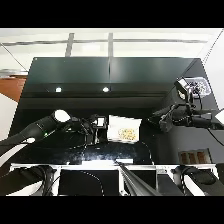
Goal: Fold the box and place the chain.
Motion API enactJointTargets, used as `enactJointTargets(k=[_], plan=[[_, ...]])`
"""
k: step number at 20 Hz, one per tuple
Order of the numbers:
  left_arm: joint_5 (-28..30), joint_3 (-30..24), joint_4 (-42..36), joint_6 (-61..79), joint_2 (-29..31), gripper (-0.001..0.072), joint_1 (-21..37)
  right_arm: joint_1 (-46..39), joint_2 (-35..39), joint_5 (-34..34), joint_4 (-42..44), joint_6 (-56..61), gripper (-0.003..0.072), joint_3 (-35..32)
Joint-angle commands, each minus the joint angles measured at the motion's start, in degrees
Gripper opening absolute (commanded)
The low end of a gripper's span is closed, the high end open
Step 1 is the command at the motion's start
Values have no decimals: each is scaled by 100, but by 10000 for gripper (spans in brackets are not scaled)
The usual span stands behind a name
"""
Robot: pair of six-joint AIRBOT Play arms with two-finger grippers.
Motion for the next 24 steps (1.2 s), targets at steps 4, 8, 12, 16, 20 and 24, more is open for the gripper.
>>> enactJointTargets(k=[4,8,12,16,20,24], plan=[[-658,315,352,-487,2,713,101,-2,-4,-4,2,138,524,2],[-885,352,400,-535,0,707,608,-2,-4,0,4,243,523,2],[-905,372,210,-306,-136,706,702,-2,-4,-2,4,243,523,2],[-916,407,42,-87,-382,706,664,-2,-4,0,2,282,523,2],[-1064,514,-129,81,-435,707,660,-2,-4,-2,2,284,523,2],[-1088,518,-168,236,-466,706,662,-2,-4,0,2,306,523,2]])
